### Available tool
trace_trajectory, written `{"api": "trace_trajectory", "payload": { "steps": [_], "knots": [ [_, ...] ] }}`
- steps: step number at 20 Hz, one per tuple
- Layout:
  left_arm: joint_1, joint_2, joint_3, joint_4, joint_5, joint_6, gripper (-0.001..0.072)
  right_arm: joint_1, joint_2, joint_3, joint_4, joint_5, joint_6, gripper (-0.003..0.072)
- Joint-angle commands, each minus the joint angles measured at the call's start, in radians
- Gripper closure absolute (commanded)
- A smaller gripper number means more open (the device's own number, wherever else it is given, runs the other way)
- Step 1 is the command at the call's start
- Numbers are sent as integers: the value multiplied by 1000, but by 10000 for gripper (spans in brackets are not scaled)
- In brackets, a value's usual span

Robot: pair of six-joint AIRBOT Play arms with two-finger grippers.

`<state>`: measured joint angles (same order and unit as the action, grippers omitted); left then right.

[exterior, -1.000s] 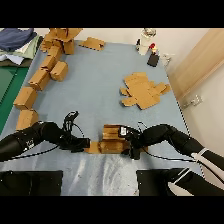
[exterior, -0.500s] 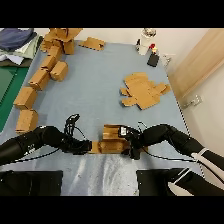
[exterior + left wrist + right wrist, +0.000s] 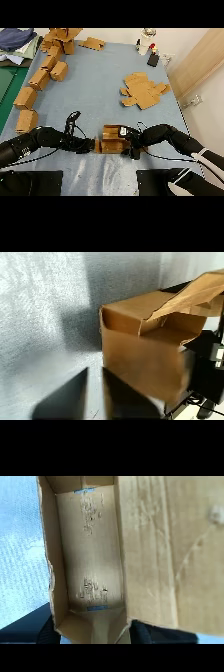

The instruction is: Fold the box.

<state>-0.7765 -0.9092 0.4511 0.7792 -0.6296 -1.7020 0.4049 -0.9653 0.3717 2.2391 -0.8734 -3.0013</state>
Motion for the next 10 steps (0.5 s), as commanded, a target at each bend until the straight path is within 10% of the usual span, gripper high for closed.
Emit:
{"api": "trace_trajectory", "payload": {
  "steps": [1,3,10],
  "knots": [
    [-1,6,3,-17,2,1,323,0,0,1,0,0,0,170],
    [-1,7,4,-17,2,1,423,0,0,1,0,0,0,170],
    [67,7,44,-22,-48,36,392,0,0,1,0,0,0,169]
  ]
}}
